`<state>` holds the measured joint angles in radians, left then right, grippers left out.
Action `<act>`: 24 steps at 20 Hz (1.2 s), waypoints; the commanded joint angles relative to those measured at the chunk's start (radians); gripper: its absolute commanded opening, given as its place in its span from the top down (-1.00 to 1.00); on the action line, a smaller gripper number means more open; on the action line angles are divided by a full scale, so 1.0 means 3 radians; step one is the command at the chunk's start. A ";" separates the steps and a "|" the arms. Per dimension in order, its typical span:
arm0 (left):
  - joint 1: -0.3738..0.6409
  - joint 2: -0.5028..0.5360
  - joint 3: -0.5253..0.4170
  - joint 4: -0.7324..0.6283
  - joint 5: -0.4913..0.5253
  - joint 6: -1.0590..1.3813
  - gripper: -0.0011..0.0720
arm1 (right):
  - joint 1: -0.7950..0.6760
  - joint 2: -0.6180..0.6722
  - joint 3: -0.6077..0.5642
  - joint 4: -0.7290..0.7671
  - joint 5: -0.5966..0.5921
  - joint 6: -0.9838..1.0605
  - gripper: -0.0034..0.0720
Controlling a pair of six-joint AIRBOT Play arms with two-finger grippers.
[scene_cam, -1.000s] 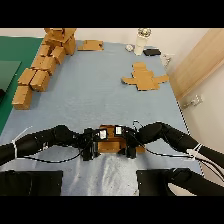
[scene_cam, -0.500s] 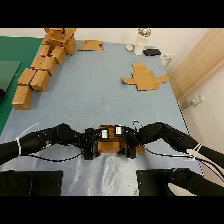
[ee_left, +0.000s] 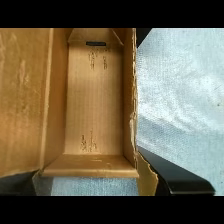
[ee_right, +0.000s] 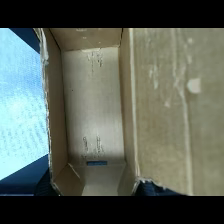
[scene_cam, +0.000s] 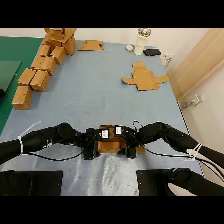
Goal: Fold the box.
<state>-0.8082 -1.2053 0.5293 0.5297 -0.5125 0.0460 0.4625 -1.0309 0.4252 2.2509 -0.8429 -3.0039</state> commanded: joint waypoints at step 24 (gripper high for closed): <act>0.0060 0.0000 -0.0001 -0.0022 -0.0066 0.0097 -0.46 | 0.0003 -0.0001 -0.0001 0.0000 0.0000 0.0000 -0.52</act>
<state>-0.7898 -1.2053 0.5282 0.5228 -0.5323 0.0750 0.4625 -1.0309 0.4252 2.2509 -0.8429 -3.0043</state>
